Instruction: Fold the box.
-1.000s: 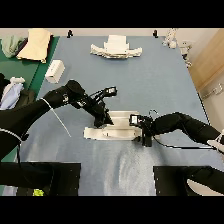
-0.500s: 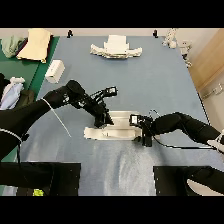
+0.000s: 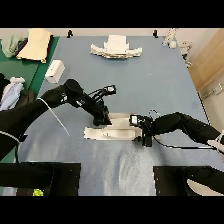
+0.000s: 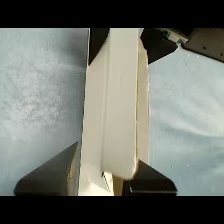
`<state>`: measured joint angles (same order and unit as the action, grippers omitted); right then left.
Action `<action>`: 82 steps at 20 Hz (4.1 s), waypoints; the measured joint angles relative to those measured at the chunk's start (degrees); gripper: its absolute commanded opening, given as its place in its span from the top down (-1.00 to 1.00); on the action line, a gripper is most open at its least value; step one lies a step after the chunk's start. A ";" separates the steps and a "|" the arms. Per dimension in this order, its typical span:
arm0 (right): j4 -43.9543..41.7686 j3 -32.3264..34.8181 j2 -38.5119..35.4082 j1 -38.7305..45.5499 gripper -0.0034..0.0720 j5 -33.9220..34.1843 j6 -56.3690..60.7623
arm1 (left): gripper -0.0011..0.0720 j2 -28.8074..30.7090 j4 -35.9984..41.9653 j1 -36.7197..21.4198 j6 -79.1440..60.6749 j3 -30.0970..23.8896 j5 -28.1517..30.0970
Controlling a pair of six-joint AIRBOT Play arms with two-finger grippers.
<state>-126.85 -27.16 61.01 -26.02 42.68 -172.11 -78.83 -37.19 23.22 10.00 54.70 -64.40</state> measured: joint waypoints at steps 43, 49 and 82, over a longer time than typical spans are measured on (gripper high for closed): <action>0.22 0.00 0.00 -0.02 -0.19 -0.07 -0.04 | 0.93 6.25 -7.28 5.97 47.60 3.56 7.45; 0.22 0.00 0.00 -0.02 -0.19 -0.04 -0.04 | 0.93 19.74 -19.85 12.13 45.57 -2.32 7.58; 0.22 0.00 0.00 -0.02 -0.19 0.00 -0.04 | 0.68 12.87 -1.62 7.32 -10.38 -18.71 17.51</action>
<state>-126.63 -27.16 61.01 -26.04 42.68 -172.16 -65.95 -38.81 30.55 -0.38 35.99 -46.89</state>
